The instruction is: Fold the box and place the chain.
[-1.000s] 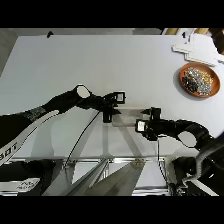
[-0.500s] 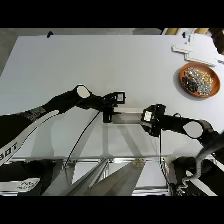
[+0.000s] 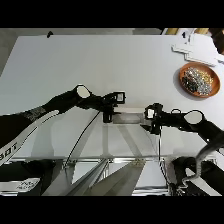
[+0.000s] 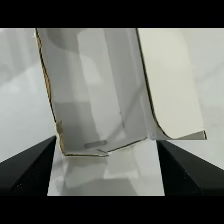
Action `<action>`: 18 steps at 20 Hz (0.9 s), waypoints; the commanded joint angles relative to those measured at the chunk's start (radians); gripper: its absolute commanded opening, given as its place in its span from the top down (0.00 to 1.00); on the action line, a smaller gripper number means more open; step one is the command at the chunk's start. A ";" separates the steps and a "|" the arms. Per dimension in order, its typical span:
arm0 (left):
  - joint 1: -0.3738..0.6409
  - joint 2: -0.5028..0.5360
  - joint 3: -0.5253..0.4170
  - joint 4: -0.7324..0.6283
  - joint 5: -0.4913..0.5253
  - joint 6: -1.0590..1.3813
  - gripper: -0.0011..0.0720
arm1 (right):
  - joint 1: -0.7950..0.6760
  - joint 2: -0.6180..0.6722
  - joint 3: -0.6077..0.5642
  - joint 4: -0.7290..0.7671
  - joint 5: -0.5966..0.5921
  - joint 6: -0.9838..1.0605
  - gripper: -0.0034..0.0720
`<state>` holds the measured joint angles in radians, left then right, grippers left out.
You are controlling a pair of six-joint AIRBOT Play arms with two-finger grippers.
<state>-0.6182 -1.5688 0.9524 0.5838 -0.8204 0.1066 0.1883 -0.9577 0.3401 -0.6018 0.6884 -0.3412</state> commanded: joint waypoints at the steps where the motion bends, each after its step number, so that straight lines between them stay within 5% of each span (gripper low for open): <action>1: 0.000 0.000 0.000 0.000 0.000 0.000 0.97 | -0.066 -0.085 0.019 0.107 0.079 -0.113 0.06; 5: 0.000 0.000 0.000 0.000 0.000 0.001 0.97 | -0.085 -0.187 0.082 0.106 0.181 -0.113 0.08; 18: 0.000 0.000 0.000 0.000 0.000 0.001 0.97 | -0.084 -0.325 0.094 0.108 0.188 -0.151 0.09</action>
